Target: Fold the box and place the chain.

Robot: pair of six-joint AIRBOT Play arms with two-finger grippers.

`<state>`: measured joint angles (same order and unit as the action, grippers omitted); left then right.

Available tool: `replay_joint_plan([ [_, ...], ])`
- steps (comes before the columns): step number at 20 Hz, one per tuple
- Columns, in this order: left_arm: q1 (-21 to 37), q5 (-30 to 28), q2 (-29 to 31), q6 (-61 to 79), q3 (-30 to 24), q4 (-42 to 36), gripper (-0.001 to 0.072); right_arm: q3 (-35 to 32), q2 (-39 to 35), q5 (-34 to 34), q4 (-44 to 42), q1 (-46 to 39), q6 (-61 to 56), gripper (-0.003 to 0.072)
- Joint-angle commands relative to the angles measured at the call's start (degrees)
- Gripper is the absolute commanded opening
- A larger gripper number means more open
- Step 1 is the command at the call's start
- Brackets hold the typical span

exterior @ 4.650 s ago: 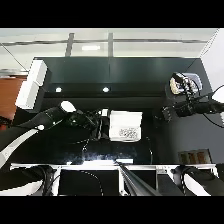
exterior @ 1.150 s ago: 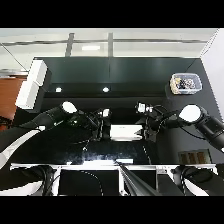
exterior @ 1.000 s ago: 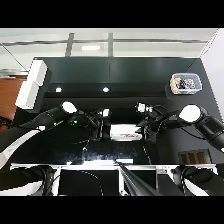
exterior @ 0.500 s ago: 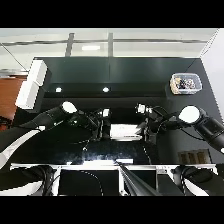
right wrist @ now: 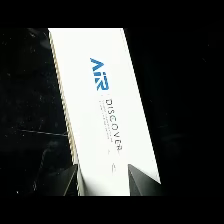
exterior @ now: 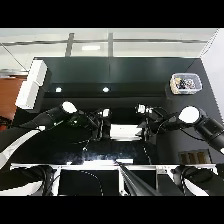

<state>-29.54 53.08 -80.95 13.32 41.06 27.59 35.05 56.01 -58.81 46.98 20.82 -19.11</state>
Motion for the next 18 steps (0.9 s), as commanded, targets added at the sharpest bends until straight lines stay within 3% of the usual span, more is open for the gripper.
replay_joint_plan([
  [1, -0.02, 0.04, 0.02, -0.04, -0.02, 0.0, 0.0397, -0.02, -0.04, -0.09, -0.94, 0.0, -0.04, 0.039],
  [18, -0.02, 0.07, 0.02, -0.04, -0.02, 0.0, 0.0396, -1.16, 0.81, 1.22, -0.83, 0.0, -0.04, 0.0389],
])
